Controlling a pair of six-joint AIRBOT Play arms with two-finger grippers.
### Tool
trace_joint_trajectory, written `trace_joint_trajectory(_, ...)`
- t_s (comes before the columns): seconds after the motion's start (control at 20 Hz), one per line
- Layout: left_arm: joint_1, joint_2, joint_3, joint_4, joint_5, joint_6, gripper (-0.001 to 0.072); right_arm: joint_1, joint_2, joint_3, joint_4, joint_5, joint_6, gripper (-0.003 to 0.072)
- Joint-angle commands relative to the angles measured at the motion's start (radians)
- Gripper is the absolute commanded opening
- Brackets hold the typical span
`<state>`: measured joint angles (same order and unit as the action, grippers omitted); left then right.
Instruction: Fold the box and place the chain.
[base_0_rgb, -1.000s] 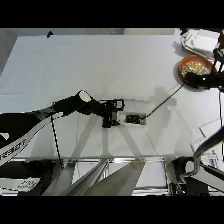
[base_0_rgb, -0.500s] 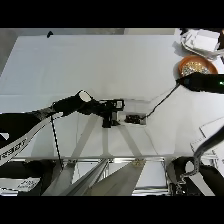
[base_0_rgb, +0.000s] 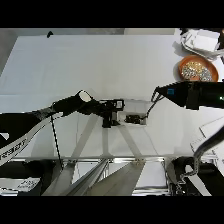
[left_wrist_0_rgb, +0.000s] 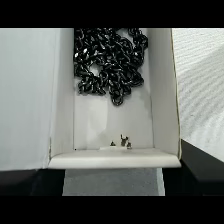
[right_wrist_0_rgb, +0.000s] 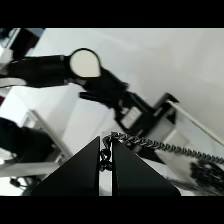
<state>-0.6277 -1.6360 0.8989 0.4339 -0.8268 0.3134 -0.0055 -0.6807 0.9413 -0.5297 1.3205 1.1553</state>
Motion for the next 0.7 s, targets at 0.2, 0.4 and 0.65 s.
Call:
trace_joint_trajectory(0.2, 0.0, 0.0, 0.0, 0.0, 0.0, 0.0, 0.0271, 0.104, 0.012, 0.001, 0.083, -0.073, 0.014, 0.0017)
trace_joint_trajectory(0.4, 0.0, 0.0, 0.0, 0.0, 0.0, 0.0, 0.0271, 0.104, 0.012, 0.001, 0.19, -0.126, -0.024, 0.0017)
trace_joint_trajectory(0.65, 0.0, 0.0, 0.0, 0.0, 0.0, 0.0, 0.0271, 0.104, 0.011, 0.001, 0.197, -0.133, -0.039, 0.0017)
